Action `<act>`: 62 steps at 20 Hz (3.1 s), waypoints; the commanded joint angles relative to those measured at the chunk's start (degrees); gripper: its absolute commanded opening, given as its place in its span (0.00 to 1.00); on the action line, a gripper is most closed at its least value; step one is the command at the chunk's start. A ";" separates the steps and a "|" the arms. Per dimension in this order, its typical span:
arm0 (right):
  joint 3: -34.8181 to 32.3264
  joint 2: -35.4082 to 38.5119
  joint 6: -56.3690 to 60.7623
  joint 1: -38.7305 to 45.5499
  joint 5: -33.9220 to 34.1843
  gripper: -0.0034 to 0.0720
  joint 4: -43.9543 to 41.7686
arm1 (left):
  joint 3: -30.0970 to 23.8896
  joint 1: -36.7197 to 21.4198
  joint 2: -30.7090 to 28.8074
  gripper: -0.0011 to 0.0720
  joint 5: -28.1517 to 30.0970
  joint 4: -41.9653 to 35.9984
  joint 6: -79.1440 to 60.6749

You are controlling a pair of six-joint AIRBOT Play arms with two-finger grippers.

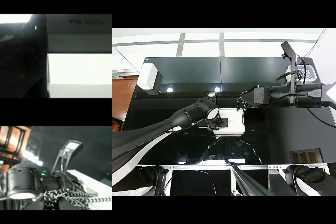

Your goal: Fold the box and place the chain.

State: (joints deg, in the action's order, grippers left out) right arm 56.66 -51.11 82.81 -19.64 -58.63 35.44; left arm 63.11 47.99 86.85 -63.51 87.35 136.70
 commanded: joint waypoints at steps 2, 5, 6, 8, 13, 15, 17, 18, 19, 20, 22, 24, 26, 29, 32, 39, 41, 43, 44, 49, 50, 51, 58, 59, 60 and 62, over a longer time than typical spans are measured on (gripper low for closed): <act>0.28 -0.22 -0.07 -0.07 -0.61 0.06 1.60 | 0.04 0.00 -0.02 0.05 0.00 0.00 0.00; 0.24 -1.05 1.57 -0.74 -5.29 0.06 4.28 | 0.04 0.00 -0.02 0.05 -0.02 0.00 0.00; 0.15 -1.33 2.14 -1.33 -6.62 0.06 6.34 | 0.04 0.00 -0.02 0.05 0.00 0.00 0.00; -0.35 -1.92 4.28 -2.03 -7.69 0.06 11.37 | 0.04 0.00 -0.02 0.06 0.00 0.00 0.00; -2.23 -6.51 4.50 -3.13 -6.54 0.06 11.58 | 0.04 0.00 -0.02 0.05 0.00 0.02 0.00; -2.23 -9.01 4.37 -4.55 -4.83 0.07 11.63 | 0.04 0.00 -0.02 0.05 0.00 0.00 0.00; -2.23 -11.17 4.37 -4.90 -3.17 0.07 11.67 | 0.04 0.00 -0.02 0.05 0.00 0.00 0.00; -2.23 -11.74 4.39 -4.87 -3.17 0.07 12.04 | 0.04 0.00 -0.02 0.05 0.00 0.02 0.00; -2.21 -11.80 4.39 -4.87 -3.19 0.15 12.94 | 0.04 0.00 -0.02 0.05 0.00 0.00 0.00; -2.21 -11.80 4.39 -4.87 -3.63 0.40 13.07 | 0.04 0.00 -0.02 0.05 0.00 0.00 0.00; -2.01 -11.76 4.39 -4.22 -4.70 0.45 14.38 | 0.04 0.00 -0.02 0.05 0.00 0.00 0.00; -1.70 -11.37 4.31 -0.37 -6.21 0.45 17.05 | 0.04 0.00 -0.02 0.06 -0.02 0.02 0.00; -1.81 -11.06 2.80 6.34 -8.79 0.45 27.47 | 0.04 0.00 -0.02 0.06 0.04 0.00 0.00; -4.59 -11.08 16.46 15.85 -0.31 0.45 50.84 | 0.04 0.00 -0.02 0.06 0.02 0.00 0.00; -7.19 -13.79 24.85 22.43 12.13 0.97 54.90 | 0.04 0.00 -0.02 0.06 0.26 0.00 0.00; 7.02 -35.95 39.34 28.46 23.54 0.97 48.98 | 0.04 0.00 -0.02 0.05 0.20 0.00 0.00; 12.98 -42.23 39.30 28.26 22.71 0.97 46.16 | 0.04 0.00 -0.02 0.06 -0.22 0.00 0.00; 17.49 -46.64 39.28 28.09 21.97 0.97 45.38 | 0.04 0.00 -0.02 0.06 -0.17 -0.02 0.00; 18.88 -48.06 39.08 28.09 21.97 0.97 45.31 | 0.04 0.00 -0.02 0.05 -0.13 -0.02 0.00; 20.35 -49.88 35.58 28.15 19.69 0.18 45.33 | 0.04 0.00 -0.02 0.05 -0.13 0.00 0.00; 20.50 -49.55 32.76 28.00 18.01 0.07 45.18 | 0.04 0.00 -0.02 0.06 -0.13 0.00 0.00; 20.79 -48.89 29.24 27.82 15.41 0.06 45.16 | 0.04 0.00 -0.02 0.06 -0.11 0.00 0.00; 21.11 -24.11 0.81 25.27 -12.17 0.06 44.37 | 0.04 0.00 -0.02 0.05 -0.02 0.00 0.00; 21.11 -19.50 -0.22 24.76 -14.88 0.06 43.06 | 0.04 0.00 -0.02 0.06 0.00 0.00 0.00; 21.11 -14.97 -0.90 24.48 -17.35 0.06 41.33 | 0.04 0.00 -0.02 0.06 0.04 0.00 0.00; 21.11 -8.02 -0.83 24.50 -21.16 0.06 36.54 | 0.04 0.00 -0.02 0.06 0.04 0.00 0.00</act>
State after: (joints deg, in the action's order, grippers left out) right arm 77.71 -69.67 86.28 5.48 -70.50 77.28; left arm 63.11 47.99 86.85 -63.57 87.35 136.70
